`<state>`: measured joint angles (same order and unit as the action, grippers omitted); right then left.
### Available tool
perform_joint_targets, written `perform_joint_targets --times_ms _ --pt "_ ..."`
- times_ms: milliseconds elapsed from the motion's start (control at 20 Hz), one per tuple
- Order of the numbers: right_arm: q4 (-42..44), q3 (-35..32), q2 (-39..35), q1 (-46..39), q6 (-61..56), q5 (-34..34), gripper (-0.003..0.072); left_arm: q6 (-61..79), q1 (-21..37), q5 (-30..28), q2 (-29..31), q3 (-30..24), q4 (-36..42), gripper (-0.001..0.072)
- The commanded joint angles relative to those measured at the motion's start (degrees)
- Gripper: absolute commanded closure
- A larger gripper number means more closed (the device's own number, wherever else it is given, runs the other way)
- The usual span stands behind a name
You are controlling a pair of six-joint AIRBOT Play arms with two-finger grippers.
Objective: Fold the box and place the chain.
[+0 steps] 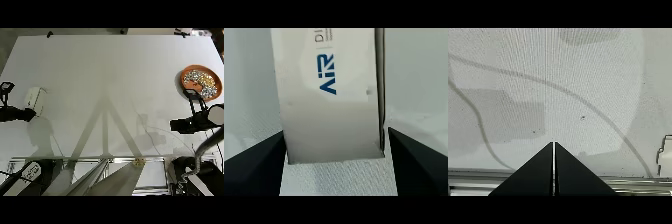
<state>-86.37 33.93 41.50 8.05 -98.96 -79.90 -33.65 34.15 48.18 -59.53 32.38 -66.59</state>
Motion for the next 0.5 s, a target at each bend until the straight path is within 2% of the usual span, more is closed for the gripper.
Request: perform_joint_targets --times_ms 0,100,200,300,450 --pt "0.0 0.0 -0.1 0.0 0.0 0.0 0.0674 -0.1 0.0 1.4 3.0 0.0 -0.1 0.0009" --pt "0.0 0.0 -0.1 0.0 0.0 0.0 0.0674 -0.1 -0.3 1.1 6.6 0.0 0.3 0.0009" --pt "0.0 0.0 -0.1 0.0 0.0 0.0 0.0674 0.0 -4.3 1.1 9.7 0.0 3.0 0.0010" --pt "0.0 0.0 -0.1 0.0 0.0 0.0 0.0674 0.0 -12.5 1.7 11.8 0.0 3.8 0.0010" --pt "0.0 0.0 -0.1 0.0 0.0 0.0 0.0674 -0.7 -25.2 4.8 12.8 0.0 0.9 0.0011"
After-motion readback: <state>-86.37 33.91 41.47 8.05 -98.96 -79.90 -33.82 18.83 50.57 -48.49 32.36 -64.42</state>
